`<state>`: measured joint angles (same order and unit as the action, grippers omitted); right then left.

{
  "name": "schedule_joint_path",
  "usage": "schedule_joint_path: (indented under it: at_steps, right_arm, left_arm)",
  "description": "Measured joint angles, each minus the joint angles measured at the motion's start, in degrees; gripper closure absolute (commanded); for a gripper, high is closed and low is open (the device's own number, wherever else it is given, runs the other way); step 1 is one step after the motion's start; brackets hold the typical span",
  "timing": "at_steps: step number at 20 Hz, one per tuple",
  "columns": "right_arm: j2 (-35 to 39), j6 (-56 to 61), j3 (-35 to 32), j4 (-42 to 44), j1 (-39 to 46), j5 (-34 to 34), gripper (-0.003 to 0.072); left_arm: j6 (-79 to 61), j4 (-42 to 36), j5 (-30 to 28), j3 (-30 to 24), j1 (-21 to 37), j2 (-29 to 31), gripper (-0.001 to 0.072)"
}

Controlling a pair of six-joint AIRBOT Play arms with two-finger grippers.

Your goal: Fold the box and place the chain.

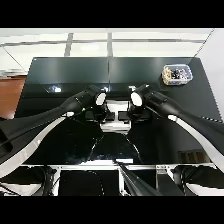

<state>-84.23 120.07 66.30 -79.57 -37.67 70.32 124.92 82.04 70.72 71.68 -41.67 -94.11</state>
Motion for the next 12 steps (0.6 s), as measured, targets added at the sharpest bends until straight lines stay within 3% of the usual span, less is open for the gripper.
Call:
schedule_joint_path:
  at_steps: [4, 7, 8, 9, 12]
  right_arm:
    - [8.59, -8.59, 1.42, 0.09, 2.69, 3.63, 0.0292]
    - [13.86, -11.87, 1.51, -11.69, 8.22, 3.08, 0.0292]
    - [14.75, -11.74, 1.03, -17.31, 10.78, 1.18, 0.0264]
    - [15.1, -10.58, 0.31, -21.42, 13.57, -1.46, -0.0024]
    - [13.09, -6.93, -0.9, -24.59, 23.34, -12.15, -0.0019]
  left_arm:
    - [0.0, -0.02, 0.0, 0.02, 0.0, 0.0, 0.0684]
    - [0.0, -0.04, 0.0, 0.02, 0.0, 0.0, 0.0684]
    - [0.0, -0.04, 0.0, 0.0, 0.0, 0.0, 0.0684]
    - [0.0, -0.04, 0.02, 0.02, 0.0, 0.0, 0.0684]
    - [0.0, -0.04, 0.09, 0.02, 0.0, 0.0, 0.0684]
